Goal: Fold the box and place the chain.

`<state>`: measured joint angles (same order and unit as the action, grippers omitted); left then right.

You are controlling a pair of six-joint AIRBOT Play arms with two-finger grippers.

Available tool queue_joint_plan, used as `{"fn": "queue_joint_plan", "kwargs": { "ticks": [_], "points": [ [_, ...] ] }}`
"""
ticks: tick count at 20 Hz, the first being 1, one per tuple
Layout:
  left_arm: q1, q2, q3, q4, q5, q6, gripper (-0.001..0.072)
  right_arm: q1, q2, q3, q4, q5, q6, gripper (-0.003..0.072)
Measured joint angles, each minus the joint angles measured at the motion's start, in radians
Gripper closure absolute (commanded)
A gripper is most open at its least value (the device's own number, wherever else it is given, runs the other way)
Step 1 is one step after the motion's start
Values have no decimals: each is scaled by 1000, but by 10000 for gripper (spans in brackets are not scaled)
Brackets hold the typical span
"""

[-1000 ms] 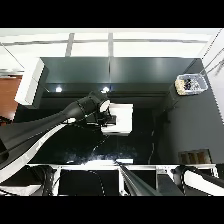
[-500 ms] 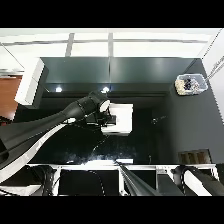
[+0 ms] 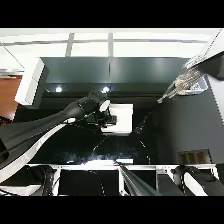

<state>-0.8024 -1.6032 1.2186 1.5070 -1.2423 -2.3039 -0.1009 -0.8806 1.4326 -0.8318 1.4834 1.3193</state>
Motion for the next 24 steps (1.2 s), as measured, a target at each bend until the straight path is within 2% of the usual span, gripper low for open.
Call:
{"fn": "queue_joint_plan", "kwargs": {
  "ticks": [3, 11, 16, 24],
  "points": [
    [0, 0, 0, -1, 1, 0, 680, 112, 4, -55, 73, -10, -8, 678],
    [0, 0, 0, -2, 2, 0, 680, 323, -15, -108, 181, -168, -13, 678],
    [0, 0, 0, -2, 3, 0, 680, 362, -27, -185, 187, -227, -5, 677],
    [0, 0, 0, -2, 3, 0, 681, 396, -48, -386, 185, -295, 16, 677]
  ]
}}
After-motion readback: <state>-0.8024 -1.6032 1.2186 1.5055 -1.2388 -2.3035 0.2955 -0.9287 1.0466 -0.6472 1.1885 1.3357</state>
